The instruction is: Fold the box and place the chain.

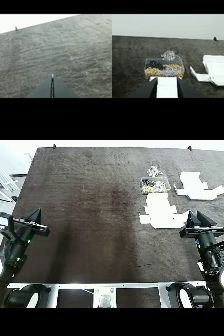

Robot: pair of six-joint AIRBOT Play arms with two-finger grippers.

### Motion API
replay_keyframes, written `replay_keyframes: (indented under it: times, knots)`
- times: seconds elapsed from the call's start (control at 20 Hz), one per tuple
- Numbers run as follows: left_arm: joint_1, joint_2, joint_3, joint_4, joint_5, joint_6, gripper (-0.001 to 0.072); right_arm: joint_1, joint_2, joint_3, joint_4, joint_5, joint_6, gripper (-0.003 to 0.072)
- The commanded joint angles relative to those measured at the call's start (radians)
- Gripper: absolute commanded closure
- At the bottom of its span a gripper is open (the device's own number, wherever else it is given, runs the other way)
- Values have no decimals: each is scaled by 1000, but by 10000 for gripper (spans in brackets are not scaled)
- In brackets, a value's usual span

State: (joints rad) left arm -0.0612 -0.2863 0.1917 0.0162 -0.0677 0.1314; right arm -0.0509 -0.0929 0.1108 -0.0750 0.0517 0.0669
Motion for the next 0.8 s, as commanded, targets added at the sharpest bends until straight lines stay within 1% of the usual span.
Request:
replay_keyframes:
  times: [0.0,0.2,0.3,0.35,0.4,0.5,0.6,0.65,0.7,0.75]
  knots:
    - [0,1,0,0,0,0,687,0,0,0,0,0,0,392]
    - [0,1,0,0,0,0,687,0,0,0,14,1,18,383]
    - [0,1,0,0,0,0,687,-1,0,19,7,0,20,380]
    - [0,1,0,0,0,0,687,-1,-4,37,-3,0,18,338]
    - [0,1,0,0,0,0,686,-1,-20,58,-14,-16,18,340]
    - [0,1,0,0,1,0,687,-7,-115,125,-14,-75,18,339]
    - [0,1,0,0,0,0,687,-50,-279,226,-13,-85,19,340]
    - [0,1,0,0,0,0,687,-83,-383,290,-11,-79,31,340]
    - [0,1,0,0,0,0,687,-118,-482,352,-11,-44,33,340]
    - [0,1,0,0,0,0,687,-170,-592,422,-11,35,34,340]
